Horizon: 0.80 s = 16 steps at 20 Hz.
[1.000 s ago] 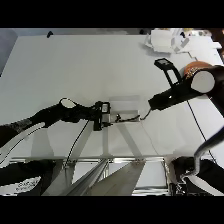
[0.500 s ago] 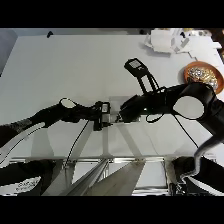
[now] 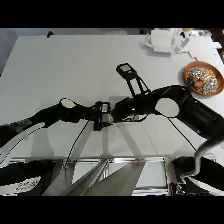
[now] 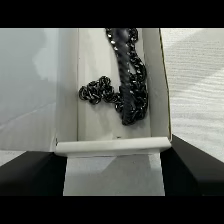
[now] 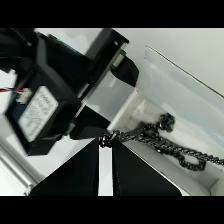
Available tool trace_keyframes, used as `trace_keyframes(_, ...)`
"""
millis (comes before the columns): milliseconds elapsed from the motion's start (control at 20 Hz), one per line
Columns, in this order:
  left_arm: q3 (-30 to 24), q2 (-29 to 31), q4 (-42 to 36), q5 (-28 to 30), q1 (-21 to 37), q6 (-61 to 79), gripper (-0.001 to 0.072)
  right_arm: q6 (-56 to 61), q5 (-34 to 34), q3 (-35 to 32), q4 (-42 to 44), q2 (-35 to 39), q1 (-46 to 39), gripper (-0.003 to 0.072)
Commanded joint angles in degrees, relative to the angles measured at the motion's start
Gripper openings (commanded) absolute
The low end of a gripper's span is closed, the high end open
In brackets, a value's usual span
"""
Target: Fold the box and place the chain.
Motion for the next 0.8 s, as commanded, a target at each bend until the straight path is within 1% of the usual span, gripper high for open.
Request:
trace_keyframes(0, 0.02, 0.04, 0.02, -0.02, 0.00, 0.04, 0.0113, 0.59, 0.42, -0.90, -0.22, -4.13, 0.09, 0.0019)
trace_keyframes(150, 0.02, 0.04, 0.02, 0.00, 0.00, 0.04, 0.0113, 0.87, 0.46, -0.92, -0.57, -6.78, 0.09, 0.0021)
trace_keyframes(200, 0.02, 0.04, 0.02, 0.00, 0.00, 0.04, 0.0113, 1.33, 0.50, -0.92, -0.63, -6.93, 0.09, 0.0040)
trace_keyframes(250, 0.02, 0.04, 0.02, 0.00, 0.00, 0.02, 0.0113, 1.42, 0.74, -0.90, -0.74, -6.82, 0.07, 0.0129)
trace_keyframes(300, 0.02, 0.04, 0.02, 0.02, 0.00, 0.02, 0.0113, 1.42, 1.31, -0.90, -0.96, -6.54, 0.02, 0.0186)
trace_keyframes(500, 0.02, 0.04, 0.02, 0.04, 0.00, 0.02, 0.0113, 1.38, 5.05, -0.61, -2.03, -3.23, -1.42, 0.0190)
trace_keyframes(650, 0.02, 0.04, 0.02, 0.02, 0.00, 0.02, 0.0113, -1.62, 11.80, 2.43, -2.97, -0.72, -6.47, 0.0190)
trace_keyframes(750, 0.02, 0.04, 0.02, 0.02, 0.00, 0.02, 0.0113, -1.60, 14.64, 4.28, -7.28, 0.20, -10.91, 0.0190)
